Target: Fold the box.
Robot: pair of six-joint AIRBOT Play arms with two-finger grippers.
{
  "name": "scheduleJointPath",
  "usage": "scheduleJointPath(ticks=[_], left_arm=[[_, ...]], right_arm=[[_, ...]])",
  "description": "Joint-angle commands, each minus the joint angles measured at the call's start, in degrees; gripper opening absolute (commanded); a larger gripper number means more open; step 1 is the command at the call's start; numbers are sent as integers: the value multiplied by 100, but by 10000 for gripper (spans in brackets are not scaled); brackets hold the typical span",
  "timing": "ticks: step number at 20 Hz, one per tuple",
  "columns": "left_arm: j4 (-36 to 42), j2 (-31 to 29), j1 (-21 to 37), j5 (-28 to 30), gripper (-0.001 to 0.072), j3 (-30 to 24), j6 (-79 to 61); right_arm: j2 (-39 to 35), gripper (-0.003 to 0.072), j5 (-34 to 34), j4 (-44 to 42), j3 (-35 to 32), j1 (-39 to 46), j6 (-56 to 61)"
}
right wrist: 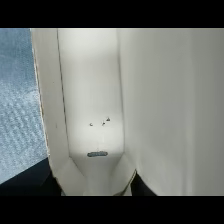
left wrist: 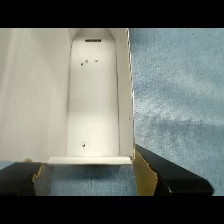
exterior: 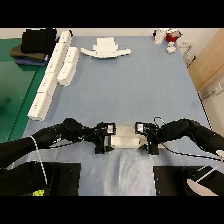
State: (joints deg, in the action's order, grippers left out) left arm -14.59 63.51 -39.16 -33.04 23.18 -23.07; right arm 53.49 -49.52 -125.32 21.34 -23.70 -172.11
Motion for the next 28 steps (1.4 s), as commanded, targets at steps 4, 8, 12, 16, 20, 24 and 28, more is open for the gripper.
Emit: scheduleJointPath(ticks=[4, 8, 12, 16, 20, 24, 28], left_arm=[[-114, 37, -46, -37, 692, 39, 17], [-111, 42, -48, 4, 454, 42, 57], [-111, 42, -48, 4, 478, 42, 57], [-111, 42, -48, 2, 703, 42, 57], [-109, 42, -46, 17, 702, 42, 87], [-173, 48, -46, 118, 702, 52, 271], [-737, 96, -46, 96, 702, 111, 874]], right_arm=[[0, 519, 0, -2, 7, 2, 0], [0, 519, 0, -2, 7, 2, 0], [0, 518, 0, -2, 7, 2, 0], [0, 519, 0, -2, 7, 2, -2], [0, 519, 0, -2, 7, 2, 0], [0, 519, 0, -2, 7, 2, 0], [0, 518, 0, -2, 7, 2, 0]])
